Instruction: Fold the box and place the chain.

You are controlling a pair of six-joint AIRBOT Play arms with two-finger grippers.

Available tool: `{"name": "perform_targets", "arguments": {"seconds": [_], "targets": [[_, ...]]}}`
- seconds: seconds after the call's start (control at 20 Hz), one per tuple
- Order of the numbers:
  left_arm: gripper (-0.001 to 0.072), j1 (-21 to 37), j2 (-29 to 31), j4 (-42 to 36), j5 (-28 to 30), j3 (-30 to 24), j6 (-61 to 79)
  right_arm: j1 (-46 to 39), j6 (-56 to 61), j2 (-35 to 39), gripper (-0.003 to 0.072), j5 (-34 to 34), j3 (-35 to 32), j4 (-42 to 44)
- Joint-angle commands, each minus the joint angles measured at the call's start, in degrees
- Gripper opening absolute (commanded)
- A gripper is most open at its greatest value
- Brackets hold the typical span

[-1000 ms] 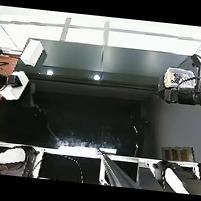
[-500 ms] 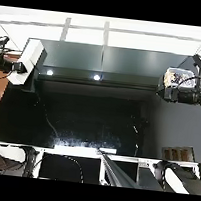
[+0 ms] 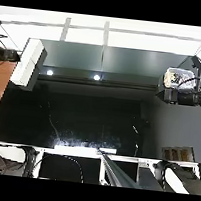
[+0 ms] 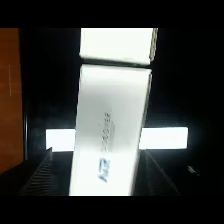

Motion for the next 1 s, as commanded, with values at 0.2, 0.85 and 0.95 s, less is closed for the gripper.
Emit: {"name": "perform_targets", "arguments": {"seconds": [0.2, 0.85, 0.95], "targets": [[0.0026, -3.8, 10.8, -8.8, -20.3, 0.9, -15.1, 1.5, -4.5, 1.6, 0.0019, -0.7, -0.4, -3.8], [0.003, -19.0, 59.9, -12.9, 20.9, -60.7, -4.8, 8.5, -5.8, 8.6, 0.0021, -45.3, -19.2, -9.2], [0.0029, -19.1, 59.7, -13.0, 20.4, -61.2, -4.8, 8.5, -5.8, 8.6, 0.0021, -45.3, -19.2, -9.2]]}}
